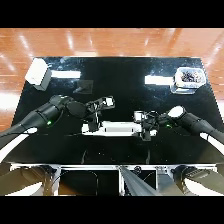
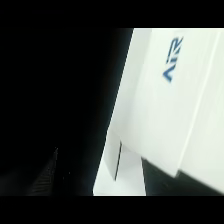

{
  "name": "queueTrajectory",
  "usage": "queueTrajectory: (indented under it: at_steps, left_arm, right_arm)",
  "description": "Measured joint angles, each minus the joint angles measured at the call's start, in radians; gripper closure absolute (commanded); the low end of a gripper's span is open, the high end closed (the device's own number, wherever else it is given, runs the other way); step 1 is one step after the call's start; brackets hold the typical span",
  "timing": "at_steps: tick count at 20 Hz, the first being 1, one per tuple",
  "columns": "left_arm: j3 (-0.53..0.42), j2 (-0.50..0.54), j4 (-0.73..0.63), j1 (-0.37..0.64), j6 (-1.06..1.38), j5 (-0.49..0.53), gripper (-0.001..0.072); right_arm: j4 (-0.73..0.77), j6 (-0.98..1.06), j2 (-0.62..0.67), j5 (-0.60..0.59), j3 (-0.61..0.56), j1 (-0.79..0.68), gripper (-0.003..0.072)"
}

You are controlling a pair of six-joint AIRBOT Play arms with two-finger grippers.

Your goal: Fold the box and place the chain.

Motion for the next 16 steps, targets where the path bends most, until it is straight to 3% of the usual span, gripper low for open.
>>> queueTrajectory:
  at_steps: [2,8,16]
  left_arm:
    - [0.0,0.005,0.016,0.019,-0.066,0.046,0.0673]
    - [0.0,0.019,0.027,0.035,-0.196,0.185,0.0696]
    - [-0.015,0.081,-0.047,-0.103,-0.278,0.075,0.0697]
  right_arm:
    - [0.0,0.0,0.0,0.0,0.0,0.0,0.0155]
    - [0.0,0.0,0.0,0.001,0.0,0.0,0.0155]
    - [0.0,0.0,0.0,0.002,0.0,0.0,0.0155]
